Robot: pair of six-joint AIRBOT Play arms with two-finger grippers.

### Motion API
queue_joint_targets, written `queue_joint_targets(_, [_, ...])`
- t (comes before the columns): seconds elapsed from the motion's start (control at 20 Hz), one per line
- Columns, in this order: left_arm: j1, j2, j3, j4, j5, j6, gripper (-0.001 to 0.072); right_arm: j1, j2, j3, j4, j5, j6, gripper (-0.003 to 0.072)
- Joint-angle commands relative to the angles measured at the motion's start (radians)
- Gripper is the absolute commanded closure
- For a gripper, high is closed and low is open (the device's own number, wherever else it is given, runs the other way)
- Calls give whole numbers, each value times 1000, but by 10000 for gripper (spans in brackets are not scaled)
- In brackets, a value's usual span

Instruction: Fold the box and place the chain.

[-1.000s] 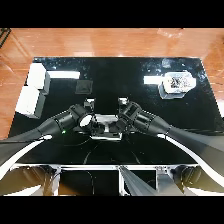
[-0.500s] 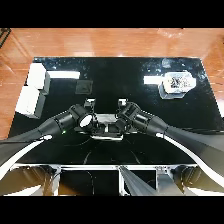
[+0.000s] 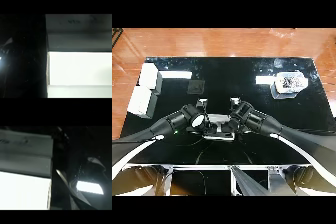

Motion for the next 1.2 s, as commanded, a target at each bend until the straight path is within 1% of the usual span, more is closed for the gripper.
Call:
queue_joint_targets(0.0, [0, 0, 0, 0, -2, -1, 686, -14, 76, 1, -2, -47, -99, 139])
queue_joint_targets(0.1, [0, 0, 0, 0, -1, 0, 686, -46, 171, 1, -11, -140, -194, 140])
queue_joint_targets(0.2, [0, 0, 0, 0, 0, 0, 685, -109, 277, 1, -13, -216, -281, 140])
queue_joint_targets(0.3, [0, 0, 0, 0, -1, 0, 685, -184, 394, 1, -9, -240, -359, 141])
queue_joint_targets(0.35, [0, 0, 0, 0, -2, 0, 685, -216, 446, 1, -31, -237, -372, 141])
queue_joint_targets(0.45, [0, 0, 0, 0, -2, -1, 685, -284, 533, 1, -139, -216, -373, 140])
queue_joint_targets(0.55, [0, 0, 0, 0, -2, -1, 686, -357, 563, 1, -309, -188, -372, 139])
queue_joint_targets(0.6, [0, 0, 0, 0, -2, -1, 686, -407, 560, -2, -356, -158, -375, 37])
queue_joint_targets(0.65, [0, 0, 0, 0, -2, -1, 686, -468, 554, -6, -352, -113, -391, -24])
queue_joint_targets(0.75, [0, 0, 0, 0, -2, 0, 686, -608, 502, -8, -315, -46, -433, -24])
queue_joint_targets(0.9, [0, 0, 0, 0, -2, 0, 686, -818, 357, 10, -231, 81, -414, -22])
queue_joint_targets(1.05, [0, 0, 0, 0, -2, 0, 686, -987, 157, 119, -49, 118, -406, -22])
queue_joint_targets(1.15, [0, 0, 0, -1, -3, 0, 685, -1048, 25, 227, 20, 127, -406, -22])
